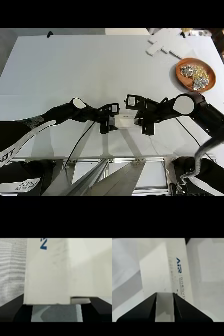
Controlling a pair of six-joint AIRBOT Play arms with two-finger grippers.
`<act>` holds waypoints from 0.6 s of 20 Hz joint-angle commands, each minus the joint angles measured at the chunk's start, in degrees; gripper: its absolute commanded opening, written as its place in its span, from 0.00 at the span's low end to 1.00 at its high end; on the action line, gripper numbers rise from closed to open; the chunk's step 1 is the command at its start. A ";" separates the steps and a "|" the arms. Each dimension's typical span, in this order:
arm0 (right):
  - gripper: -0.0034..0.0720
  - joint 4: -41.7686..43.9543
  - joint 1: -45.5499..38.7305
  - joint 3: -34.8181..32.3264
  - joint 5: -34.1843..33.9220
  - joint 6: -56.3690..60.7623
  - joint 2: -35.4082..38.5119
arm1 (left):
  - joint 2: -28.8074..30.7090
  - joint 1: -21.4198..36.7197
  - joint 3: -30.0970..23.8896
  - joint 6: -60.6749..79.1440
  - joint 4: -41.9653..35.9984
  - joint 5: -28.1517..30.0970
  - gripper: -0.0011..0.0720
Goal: Fold the box and place the chain.
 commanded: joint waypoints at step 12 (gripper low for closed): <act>0.33 -4.70 4.37 -0.33 -4.85 -0.83 -3.80 | 0.04 0.00 -0.02 0.00 0.00 0.02 0.15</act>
